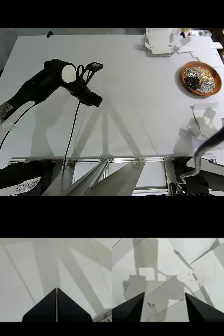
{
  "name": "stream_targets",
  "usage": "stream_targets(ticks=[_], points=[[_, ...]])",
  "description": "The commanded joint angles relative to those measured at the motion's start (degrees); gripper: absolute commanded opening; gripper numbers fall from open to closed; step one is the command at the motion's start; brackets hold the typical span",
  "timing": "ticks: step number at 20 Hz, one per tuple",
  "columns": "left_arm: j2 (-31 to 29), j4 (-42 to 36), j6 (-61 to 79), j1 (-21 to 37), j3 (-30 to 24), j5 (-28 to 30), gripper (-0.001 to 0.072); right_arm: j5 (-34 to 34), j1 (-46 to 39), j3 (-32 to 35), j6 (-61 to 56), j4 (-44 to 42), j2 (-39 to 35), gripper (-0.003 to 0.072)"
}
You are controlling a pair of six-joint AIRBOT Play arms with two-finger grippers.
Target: Fold the box and place the chain.
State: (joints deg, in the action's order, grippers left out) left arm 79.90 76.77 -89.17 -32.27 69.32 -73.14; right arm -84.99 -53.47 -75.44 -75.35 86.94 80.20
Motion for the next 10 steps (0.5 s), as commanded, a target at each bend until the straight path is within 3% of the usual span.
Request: stream_targets(ticks=[1, 5, 10], points=[[-0.04, 0.0, 0.02, 0.04, -0.02, 0.02, 0.001, -0.33, -2.91, -6.78, 3.48, 7.15, 7.19, 0.0647], [-0.04, -0.02, 0.02, 0.04, -0.02, 0.02, 0.0009, 0.09, -5.27, -12.11, 5.01, 9.22, 12.83, 0.0643], [-0.04, 0.0, 0.02, 0.04, -0.02, 0.02, 0.0009, 1.81, -8.79, -13.25, 9.75, 11.96, 18.32, 0.0641]])
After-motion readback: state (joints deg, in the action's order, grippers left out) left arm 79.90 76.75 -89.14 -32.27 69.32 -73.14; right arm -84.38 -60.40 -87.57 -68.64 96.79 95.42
